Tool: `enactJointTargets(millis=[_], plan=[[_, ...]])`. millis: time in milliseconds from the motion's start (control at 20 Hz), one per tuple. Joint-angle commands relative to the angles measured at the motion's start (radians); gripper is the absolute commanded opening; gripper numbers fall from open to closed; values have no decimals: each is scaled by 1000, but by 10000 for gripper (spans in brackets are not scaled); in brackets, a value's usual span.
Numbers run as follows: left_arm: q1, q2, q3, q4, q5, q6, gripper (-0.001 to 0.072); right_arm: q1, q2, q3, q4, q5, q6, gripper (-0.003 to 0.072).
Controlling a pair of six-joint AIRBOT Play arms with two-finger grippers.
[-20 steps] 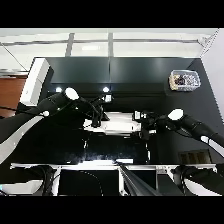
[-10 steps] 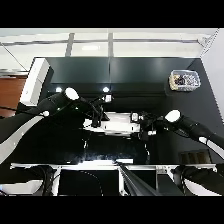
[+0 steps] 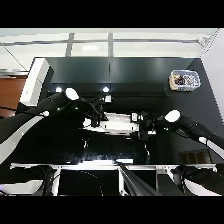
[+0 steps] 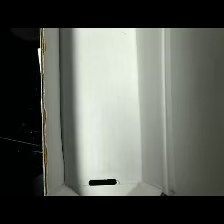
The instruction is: Fold the box and place the chain.
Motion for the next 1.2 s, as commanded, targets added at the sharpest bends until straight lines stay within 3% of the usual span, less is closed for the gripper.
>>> enactJointTargets(millis=[0, 50, 100, 300, 350, 400, 450, 650, 750, 850, 950, 1150], plan=[[1, 19, 10, 13, -5, -16, 328, 0, -1, 0, -2, 1, 0, 441], [3, 37, 19, 40, -11, -43, 477, 0, -1, 0, -2, 2, 0, 441], [7, 56, 30, 74, -19, -90, 569, 0, -1, 0, -2, 2, 0, 441], [45, 151, 69, 322, -140, -346, 573, 0, -1, 0, -3, 2, 0, 441], [56, 176, 72, 375, -190, -417, 526, 0, -1, 0, -3, 2, 0, 441], [65, 201, 72, 413, -225, -494, 359, 0, -1, 0, -3, 2, 0, 441], [72, 224, 73, 449, -261, -574, 20, 0, -1, 0, -3, 2, 0, 441], [72, 255, 71, 463, -417, -739, 25, 0, -1, 0, -10, 28, -18, 441], [36, 255, 43, 409, -435, -820, 26, 0, -1, 0, -13, 29, -17, 441], [-24, 255, -1, 346, -376, -838, 25, 0, -1, 0, -12, 28, -17, 441], [-60, 255, -38, 230, -255, -873, 25, 0, -1, 0, -12, 28, -17, 440], [-51, 253, -108, -139, 157, -847, 30, 0, -1, 0, -12, 27, -17, 441]])
